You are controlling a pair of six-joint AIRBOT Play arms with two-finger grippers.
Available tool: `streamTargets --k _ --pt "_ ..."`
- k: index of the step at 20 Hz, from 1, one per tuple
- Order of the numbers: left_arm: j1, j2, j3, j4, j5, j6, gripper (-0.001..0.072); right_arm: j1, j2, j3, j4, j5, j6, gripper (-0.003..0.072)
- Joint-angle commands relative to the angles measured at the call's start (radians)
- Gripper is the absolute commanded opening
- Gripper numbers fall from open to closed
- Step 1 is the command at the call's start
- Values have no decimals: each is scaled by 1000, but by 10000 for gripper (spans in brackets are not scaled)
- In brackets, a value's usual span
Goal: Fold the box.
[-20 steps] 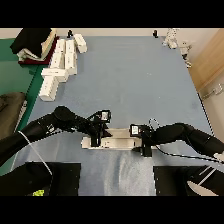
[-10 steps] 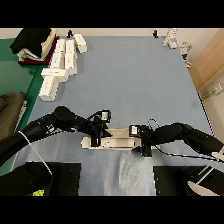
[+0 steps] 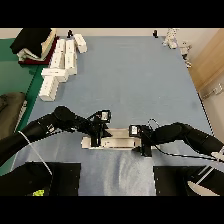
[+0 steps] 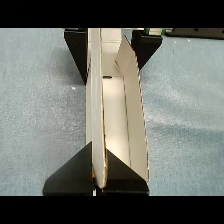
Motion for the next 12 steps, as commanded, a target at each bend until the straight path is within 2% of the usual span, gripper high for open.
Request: streamTargets --k 1,12 --pt "0 -1 0 0 0 0 18 1 0 0 2 -3 1 505" --pt "0 -1 1 -2 0 0 19 1 -1 0 0 -13 1 505"
